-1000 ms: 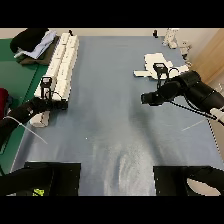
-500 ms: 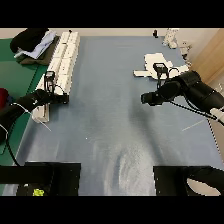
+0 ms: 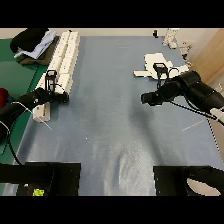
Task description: Fold the box.
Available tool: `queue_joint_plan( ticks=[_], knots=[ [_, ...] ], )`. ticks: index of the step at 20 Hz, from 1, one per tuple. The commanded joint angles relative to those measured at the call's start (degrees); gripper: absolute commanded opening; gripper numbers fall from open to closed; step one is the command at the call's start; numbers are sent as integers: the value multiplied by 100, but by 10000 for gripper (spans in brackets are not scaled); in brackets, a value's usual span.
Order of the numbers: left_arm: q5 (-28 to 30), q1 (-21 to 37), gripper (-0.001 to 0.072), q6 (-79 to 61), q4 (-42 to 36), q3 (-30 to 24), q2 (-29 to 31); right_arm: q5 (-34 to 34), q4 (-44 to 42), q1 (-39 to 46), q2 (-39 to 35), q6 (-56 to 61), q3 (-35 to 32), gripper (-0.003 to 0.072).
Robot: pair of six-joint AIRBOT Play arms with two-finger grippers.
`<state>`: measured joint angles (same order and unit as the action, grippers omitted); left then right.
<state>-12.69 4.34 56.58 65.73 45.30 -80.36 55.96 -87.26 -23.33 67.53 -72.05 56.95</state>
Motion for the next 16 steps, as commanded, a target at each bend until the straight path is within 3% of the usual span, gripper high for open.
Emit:
queue_joint_plan(
  ticks=[1, 3, 4, 5, 12, 16],
  knots=[
    [13, -7, 455, 2, -20, 7, -4, 0, -2, 2, 2, 2, 7, 39],
    [72, -2, 457, 2, -20, 7, -4, 0, -2, 2, 2, 0, 7, 39],
    [70, -2, 541, 2, -17, 7, -4, 0, -2, 2, 2, 2, 7, 39],
    [61, -2, 698, 13, -20, 7, -4, 0, -2, 2, 2, 2, 7, 39],
    [-9, 0, 701, 26, -17, 7, 11, 2, -2, 2, 2, 2, 4, 39],
    [-586, 11, 701, 24, -9, 37, 330, 4, -4, 2, 2, 2, 7, 39]
  ],
)
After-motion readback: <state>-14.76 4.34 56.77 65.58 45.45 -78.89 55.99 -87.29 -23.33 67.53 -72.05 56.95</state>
